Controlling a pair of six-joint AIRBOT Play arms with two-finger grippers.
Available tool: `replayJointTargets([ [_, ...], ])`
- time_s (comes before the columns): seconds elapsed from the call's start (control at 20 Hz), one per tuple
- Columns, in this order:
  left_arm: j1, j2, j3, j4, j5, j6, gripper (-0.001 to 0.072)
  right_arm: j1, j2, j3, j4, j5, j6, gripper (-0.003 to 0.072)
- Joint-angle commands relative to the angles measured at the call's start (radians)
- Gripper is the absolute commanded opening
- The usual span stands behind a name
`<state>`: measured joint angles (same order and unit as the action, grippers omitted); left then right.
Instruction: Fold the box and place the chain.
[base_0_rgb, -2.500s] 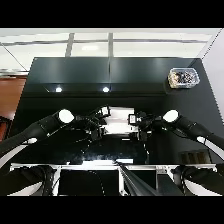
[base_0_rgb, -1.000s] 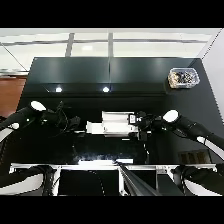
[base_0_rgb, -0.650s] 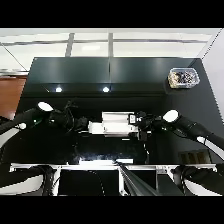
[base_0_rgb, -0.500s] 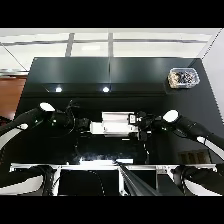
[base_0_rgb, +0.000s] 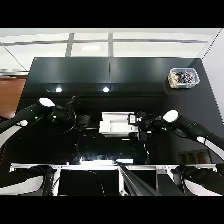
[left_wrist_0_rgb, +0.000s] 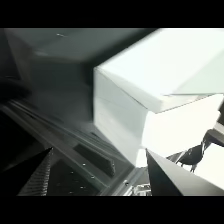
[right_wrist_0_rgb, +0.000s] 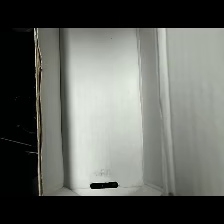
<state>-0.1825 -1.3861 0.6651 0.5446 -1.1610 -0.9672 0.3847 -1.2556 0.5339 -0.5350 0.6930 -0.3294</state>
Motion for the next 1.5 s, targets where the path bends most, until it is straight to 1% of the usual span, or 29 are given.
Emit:
replayJointTargets([
  [0.0,-0.025,0.0,0.034,-0.008,-0.043,0.002,0.0708,0.0,0.0,0.0,0.0,0.0,0.0,0.0233],
  [0.25,-0.102,0.0,0.072,-0.011,-0.043,0.002,0.0705,0.0,0.0,0.0,0.0,0.0,0.0,0.0233],
  [0.3,-0.115,0.0,0.08,-0.01,-0.041,-0.006,0.0668,0.0,0.0,0.0,0.0,0.0,0.0,0.0233],
  [0.7,-0.151,0.0,0.151,-0.005,-0.019,-0.08,0.0667,0.0,0.0,0.0,0.0,0.0,0.001,0.0233],
  [0.75,-0.153,0.0,0.156,-0.002,-0.019,-0.09,0.065,0.0,0.0,0.0,0.0,0.0,0.001,0.0232],
  [0.8,-0.158,0.0,0.159,-0.002,-0.019,-0.096,0.0593,0.0,0.0,0.0,0.0,0.0,0.001,0.0233],
  [0.95,-0.179,0.0,0.159,0.024,-0.002,-0.135,0.0592,0.0,0.0,0.0,0.0,0.0,0.001,0.0233],
  [1.15,-0.229,0.0,0.161,0.142,0.05,-0.227,0.0592,0.0,0.0,0.0,0.0,0.0,0.001,0.0232],
  [1.35,-0.285,0.0,0.162,0.163,0.154,-0.287,0.0592,0.0,0.0,0.0,0.0,-0.001,0.001,0.0233],
  [1.45,-0.315,0.0,0.163,0.199,0.204,-0.356,0.0592,0.0,0.0,0.0,0.0,-0.001,0.001,0.0232],
])
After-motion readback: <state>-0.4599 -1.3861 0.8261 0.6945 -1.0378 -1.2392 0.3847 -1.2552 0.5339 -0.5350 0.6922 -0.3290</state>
